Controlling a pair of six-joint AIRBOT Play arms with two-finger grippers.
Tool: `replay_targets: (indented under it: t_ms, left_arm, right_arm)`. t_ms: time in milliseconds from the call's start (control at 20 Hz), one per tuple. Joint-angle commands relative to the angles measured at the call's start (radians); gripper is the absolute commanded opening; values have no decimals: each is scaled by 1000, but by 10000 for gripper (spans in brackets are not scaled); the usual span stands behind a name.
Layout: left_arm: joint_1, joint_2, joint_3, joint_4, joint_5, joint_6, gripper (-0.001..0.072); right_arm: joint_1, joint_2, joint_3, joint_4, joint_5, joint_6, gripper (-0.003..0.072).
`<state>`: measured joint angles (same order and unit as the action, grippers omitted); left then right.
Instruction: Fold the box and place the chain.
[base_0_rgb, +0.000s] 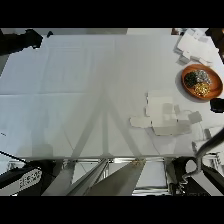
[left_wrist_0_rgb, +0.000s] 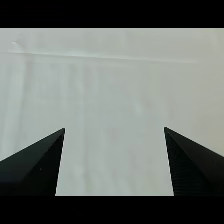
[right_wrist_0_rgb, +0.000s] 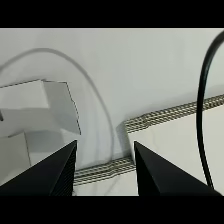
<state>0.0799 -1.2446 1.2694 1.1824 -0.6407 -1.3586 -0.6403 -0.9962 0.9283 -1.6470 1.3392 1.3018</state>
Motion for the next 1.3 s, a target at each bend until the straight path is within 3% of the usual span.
replay_targets:
  t_ms: [0,450,700,800,900,1150,1250]
  left_arm:
    - [0,0,0,0,0,0,698]
    - [0,0,0,0,0,0,698]
    - [0,0,0,0,0,0,698]
    - [0,0,0,0,0,0,698]
    - [0,0,0,0,0,0,698]
    - [0,0,0,0,0,0,698]
    - [0,0,0,0,0,0,698]
  right_arm:
    - [-134,-74,2,205,55,-82,399]
    - [-141,-311,2,238,123,-186,412]
    - [-141,-348,2,268,87,-239,393]
    - [-141,-359,2,271,85,-251,330]
    - [-141,-373,2,293,81,-261,317]
    - [-140,-388,2,339,70,-265,20]
    - [-140,-388,2,365,77,-285,12]
